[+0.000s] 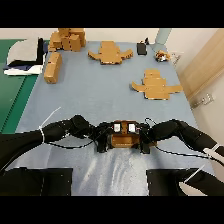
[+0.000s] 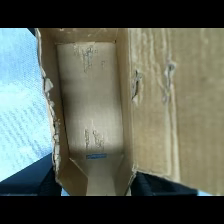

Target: Fold the box.

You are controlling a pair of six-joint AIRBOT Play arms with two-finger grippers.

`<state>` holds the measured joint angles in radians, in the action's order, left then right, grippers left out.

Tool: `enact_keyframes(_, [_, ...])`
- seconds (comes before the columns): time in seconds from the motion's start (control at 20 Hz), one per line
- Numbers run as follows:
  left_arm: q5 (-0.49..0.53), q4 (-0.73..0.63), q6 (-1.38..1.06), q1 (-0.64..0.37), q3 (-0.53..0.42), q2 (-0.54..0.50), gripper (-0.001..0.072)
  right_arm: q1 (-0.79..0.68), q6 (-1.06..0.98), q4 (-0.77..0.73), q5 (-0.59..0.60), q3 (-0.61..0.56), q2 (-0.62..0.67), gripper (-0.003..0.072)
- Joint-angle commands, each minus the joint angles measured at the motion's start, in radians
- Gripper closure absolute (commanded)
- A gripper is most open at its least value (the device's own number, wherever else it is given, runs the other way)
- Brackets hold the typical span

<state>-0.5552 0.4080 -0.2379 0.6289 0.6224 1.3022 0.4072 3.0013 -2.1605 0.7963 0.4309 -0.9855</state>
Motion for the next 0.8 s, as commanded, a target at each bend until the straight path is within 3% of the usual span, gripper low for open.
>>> enact_keyframes(0.0, [-0.002, 0.004, 0.000, 0.001, 0.000, 0.001, 0.0248, 0.000, 0.000, 0.000, -0.002, 0.000, 0.000, 0.0177])
enact_keyframes(0.75, [-0.002, 0.004, 0.000, 0.001, 0.000, 0.001, 0.0248, 0.000, 0.000, 0.000, -0.002, 0.000, 0.000, 0.0177])
